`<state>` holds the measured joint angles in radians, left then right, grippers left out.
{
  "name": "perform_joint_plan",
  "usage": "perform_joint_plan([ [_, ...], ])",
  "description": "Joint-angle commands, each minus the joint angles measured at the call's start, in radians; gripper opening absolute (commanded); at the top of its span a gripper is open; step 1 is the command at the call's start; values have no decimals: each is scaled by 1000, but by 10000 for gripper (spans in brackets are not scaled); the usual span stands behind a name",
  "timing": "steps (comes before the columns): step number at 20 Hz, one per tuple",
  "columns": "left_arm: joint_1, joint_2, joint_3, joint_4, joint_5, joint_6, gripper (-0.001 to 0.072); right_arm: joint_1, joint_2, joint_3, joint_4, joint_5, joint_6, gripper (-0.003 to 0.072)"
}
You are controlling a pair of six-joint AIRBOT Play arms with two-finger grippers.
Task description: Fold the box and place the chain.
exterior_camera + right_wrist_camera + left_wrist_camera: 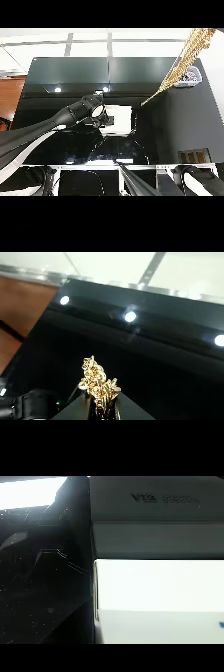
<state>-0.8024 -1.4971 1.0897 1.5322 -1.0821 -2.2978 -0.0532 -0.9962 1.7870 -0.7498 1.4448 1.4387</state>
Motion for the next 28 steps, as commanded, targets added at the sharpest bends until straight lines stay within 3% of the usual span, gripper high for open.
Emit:
perform_joint_plan([
  [1, 0, 0, 0, 0, 1, 1, 28, 24, 2, 0, 54, 31, -1, 11],
  [13, 0, 0, 0, 0, 1, 1, 28, 24, 2, 0, 281, 28, -2, 11],
  [28, 0, 0, 0, 0, 0, 1, 28, 271, -54, -1, 262, -119, 1, 10],
])
